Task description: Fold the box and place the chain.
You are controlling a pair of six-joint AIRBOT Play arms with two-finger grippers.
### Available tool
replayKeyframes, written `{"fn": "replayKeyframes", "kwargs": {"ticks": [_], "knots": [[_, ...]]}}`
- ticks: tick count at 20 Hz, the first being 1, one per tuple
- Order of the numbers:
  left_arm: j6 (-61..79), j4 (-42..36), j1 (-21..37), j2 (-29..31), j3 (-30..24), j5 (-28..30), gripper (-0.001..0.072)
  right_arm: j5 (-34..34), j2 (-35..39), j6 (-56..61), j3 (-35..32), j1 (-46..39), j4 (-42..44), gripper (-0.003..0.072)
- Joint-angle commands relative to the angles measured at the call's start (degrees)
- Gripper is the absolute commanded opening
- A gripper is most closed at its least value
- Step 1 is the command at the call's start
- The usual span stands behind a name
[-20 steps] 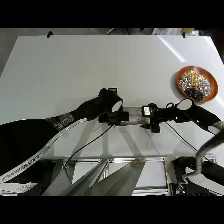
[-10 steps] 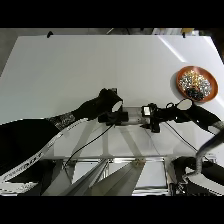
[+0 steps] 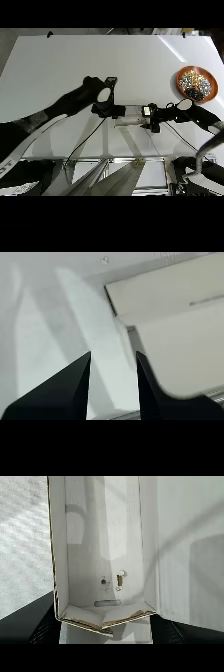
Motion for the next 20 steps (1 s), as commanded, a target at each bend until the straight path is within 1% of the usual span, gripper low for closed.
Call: {"fn": "replayKeyframes", "kwargs": {"ticks": [1,2,3,4,5,6,8,9,10,11,13,14,15,16,18,20], "knots": [[17.33,0.59,3.78,6.36,-0.96,-1.66,0.0406,0.00,0.00,0.02,-0.02,-0.02,0.04,0.0406],[25.46,0.68,5.20,8.33,-2.51,-0.83,0.0541,0.02,0.00,0.02,-0.02,-0.02,0.04,0.0406],[34.16,0.04,6.64,10.19,-4.85,0.35,0.0623,0.00,0.00,0.02,-0.02,-0.02,0.04,0.0406],[43.67,-1.29,8.02,11.91,-7.89,1.38,0.0637,0.02,0.00,0.02,-0.02,-0.02,0.04,0.0406],[54.80,-4.09,9.62,13.57,-11.96,3.63,0.0637,0.00,0.00,0.02,-0.02,-0.02,0.04,0.0406],[66.40,-6.84,11.19,14.67,-16.22,7.21,0.0637,0.00,0.00,0.02,-0.02,-0.02,0.04,0.0406],[92.28,-15.98,13.86,15.10,-24.44,16.94,0.0635,0.00,0.00,0.02,-0.02,-0.02,0.02,0.0406],[103.36,-22.01,14.36,14.58,-27.58,20.61,0.0634,0.00,0.00,0.02,-0.02,-0.02,0.04,0.0406],[112.48,-26.64,14.36,13.66,-29.40,22.99,0.0634,0.00,0.00,0.02,-0.02,-0.02,0.04,0.0406],[119.67,-30.40,14.34,12.15,-30.14,23.93,0.0634,0.02,0.00,0.02,-0.02,-0.02,0.04,0.0406],[126.88,-37.38,14.25,7.85,-30.16,24.55,0.0638,0.00,0.00,0.04,-0.02,-0.02,0.02,0.0406],[129.13,-40.17,13.92,5.97,-30.16,25.49,0.0654,0.02,0.00,0.02,-0.02,-0.02,0.04,0.0406],[131.36,-42.88,13.29,4.26,-30.16,26.71,0.0698,0.00,0.00,0.02,-0.02,-0.02,0.04,0.0406],[133.33,-45.29,12.68,3.17,-30.16,27.32,0.0697,0.00,0.00,0.04,-0.02,-0.02,0.04,0.0406],[137.44,-48.26,11.52,1.97,-30.16,27.36,0.0698,0.00,0.00,0.02,-0.02,-0.02,0.04,0.0406],[138.92,-48.92,10.71,1.86,-30.16,27.50,0.0698,0.02,0.00,0.02,-0.02,-0.02,0.04,0.0406]]}}
